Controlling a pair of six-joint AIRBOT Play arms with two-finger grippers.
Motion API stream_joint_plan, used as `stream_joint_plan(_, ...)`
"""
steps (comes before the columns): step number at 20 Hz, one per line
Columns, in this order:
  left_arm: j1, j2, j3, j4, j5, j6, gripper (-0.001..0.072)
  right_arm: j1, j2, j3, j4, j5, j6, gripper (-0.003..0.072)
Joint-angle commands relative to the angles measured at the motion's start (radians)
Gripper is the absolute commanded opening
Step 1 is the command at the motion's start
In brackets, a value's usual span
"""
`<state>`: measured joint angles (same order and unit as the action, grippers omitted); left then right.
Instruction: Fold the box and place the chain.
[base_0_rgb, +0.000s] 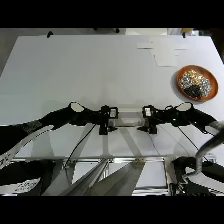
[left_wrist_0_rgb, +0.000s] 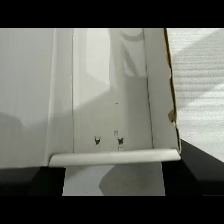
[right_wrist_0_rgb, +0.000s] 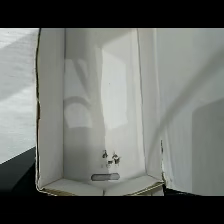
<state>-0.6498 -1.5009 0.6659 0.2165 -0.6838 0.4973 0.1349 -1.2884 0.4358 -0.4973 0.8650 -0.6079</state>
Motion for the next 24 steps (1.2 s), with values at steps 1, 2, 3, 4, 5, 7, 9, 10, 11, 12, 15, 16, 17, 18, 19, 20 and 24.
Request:
stream_joint_plan(1,0.000,0.000,0.001,0.001,-0.001,0.000,0.0207,0.000,0.003,0.000,-0.004,0.002,0.009,0.0701)
stream_joint_plan(2,0.000,0.000,0.001,0.001,-0.002,0.000,0.0207,0.000,0.009,0.000,-0.015,0.000,0.023,0.0700)
stream_joint_plan(3,0.000,0.000,0.001,0.001,-0.001,0.000,0.0207,0.000,0.018,0.000,-0.031,-0.001,0.037,0.0700)
stream_joint_plan(4,0.000,0.000,0.001,0.001,-0.001,0.000,0.0207,0.000,0.031,0.000,-0.057,-0.003,0.059,0.0700)
stream_joint_plan(5,0.000,0.000,0.001,0.001,-0.001,0.000,0.0207,0.000,0.043,0.000,-0.080,-0.003,0.082,0.0698)
stream_joint_plan(7,0.000,0.000,0.001,0.001,-0.001,0.000,0.0207,0.000,0.068,0.000,-0.109,-0.004,0.122,0.0698)
stream_joint_plan(9,0.000,0.000,0.001,0.001,-0.001,0.000,0.0207,0.000,0.094,0.000,-0.145,-0.005,0.207,0.0698)
stream_joint_plan(10,0.000,0.000,0.001,0.001,-0.001,0.000,0.0207,0.000,0.108,0.000,-0.176,-0.006,0.248,0.0698)
stream_joint_plan(11,0.000,0.000,0.001,0.001,-0.001,0.000,0.0207,0.000,0.122,0.000,-0.211,-0.007,0.299,0.0698)
stream_joint_plan(12,0.000,0.000,0.001,0.001,-0.001,0.000,0.0207,0.000,0.137,0.000,-0.256,-0.013,0.361,0.0696)
stream_joint_plan(15,0.000,0.000,0.001,0.001,-0.001,0.000,0.0207,0.000,0.186,0.000,-0.402,-0.016,0.542,0.0684)
stream_joint_plan(16,0.000,0.000,0.001,0.001,-0.001,0.000,0.0207,0.000,0.212,0.000,-0.447,-0.016,0.585,0.0677)
stream_joint_plan(17,0.000,0.000,0.001,0.001,-0.001,0.000,0.0207,0.000,0.241,0.000,-0.482,-0.016,0.618,0.0674)
stream_joint_plan(18,0.000,0.000,0.001,0.001,-0.001,0.000,0.0207,0.000,0.277,0.000,-0.516,-0.016,0.644,0.0674)
stream_joint_plan(19,0.000,0.000,0.001,0.001,-0.001,0.000,0.0207,0.000,0.316,0.000,-0.539,-0.013,0.666,0.0674)
stream_joint_plan(20,0.000,0.000,0.001,0.001,-0.001,0.000,0.0207,0.000,0.365,0.000,-0.546,-0.013,0.694,0.0675)
stream_joint_plan(24,0.000,0.000,0.001,0.001,-0.001,0.000,0.0207,0.000,0.578,0.000,-0.435,0.028,0.716,0.0675)
